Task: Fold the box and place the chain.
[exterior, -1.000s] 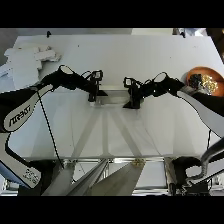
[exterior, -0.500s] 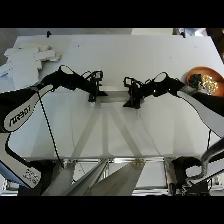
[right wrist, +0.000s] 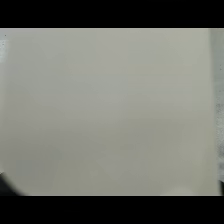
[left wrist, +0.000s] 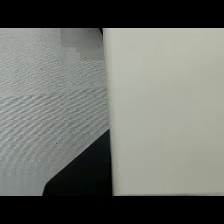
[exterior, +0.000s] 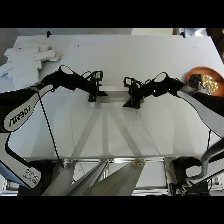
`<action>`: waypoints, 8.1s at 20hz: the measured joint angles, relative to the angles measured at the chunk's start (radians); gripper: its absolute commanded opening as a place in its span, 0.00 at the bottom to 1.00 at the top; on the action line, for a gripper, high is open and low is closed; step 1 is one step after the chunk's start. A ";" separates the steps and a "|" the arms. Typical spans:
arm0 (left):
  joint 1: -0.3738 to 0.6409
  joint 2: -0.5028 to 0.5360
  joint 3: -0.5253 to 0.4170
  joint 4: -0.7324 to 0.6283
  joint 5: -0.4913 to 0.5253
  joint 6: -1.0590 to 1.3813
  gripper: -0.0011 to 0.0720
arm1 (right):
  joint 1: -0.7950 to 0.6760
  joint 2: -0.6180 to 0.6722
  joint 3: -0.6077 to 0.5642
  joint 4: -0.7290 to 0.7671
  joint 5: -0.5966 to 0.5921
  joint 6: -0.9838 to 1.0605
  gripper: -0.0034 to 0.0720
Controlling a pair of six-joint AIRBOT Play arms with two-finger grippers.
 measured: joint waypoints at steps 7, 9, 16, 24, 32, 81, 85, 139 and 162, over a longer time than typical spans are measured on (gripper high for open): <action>0.000 0.000 0.000 -0.001 0.000 0.000 0.04 | 0.000 0.000 0.000 0.000 0.001 0.000 0.57; 0.000 0.000 0.000 -0.003 0.000 0.000 0.04 | 0.000 0.000 0.000 0.000 0.001 0.000 0.57; 0.000 0.000 0.000 -0.010 0.008 0.000 0.32 | 0.000 0.000 0.000 -0.001 0.004 -0.002 0.57; 0.002 0.003 0.001 -0.007 -0.008 0.000 0.57 | 0.000 0.000 -0.001 -0.004 0.008 -0.003 0.57; 0.021 0.068 0.001 0.009 -0.082 -0.016 0.56 | 0.000 0.000 -0.002 0.000 0.004 0.004 0.57; -0.123 0.215 -0.067 0.152 0.375 -0.629 0.03 | 0.000 0.000 -0.001 -0.001 0.001 -0.004 0.57; -0.113 0.298 -0.067 0.153 0.277 -0.629 0.03 | 0.000 0.000 -0.001 -0.001 0.001 -0.003 0.57; -0.161 0.235 -0.068 0.553 0.041 -0.421 0.20 | 0.000 0.000 -0.001 0.001 0.001 0.003 0.57; -0.159 0.235 -0.068 0.509 0.091 -0.505 0.45 | 0.000 0.000 0.000 0.000 0.001 -0.001 0.57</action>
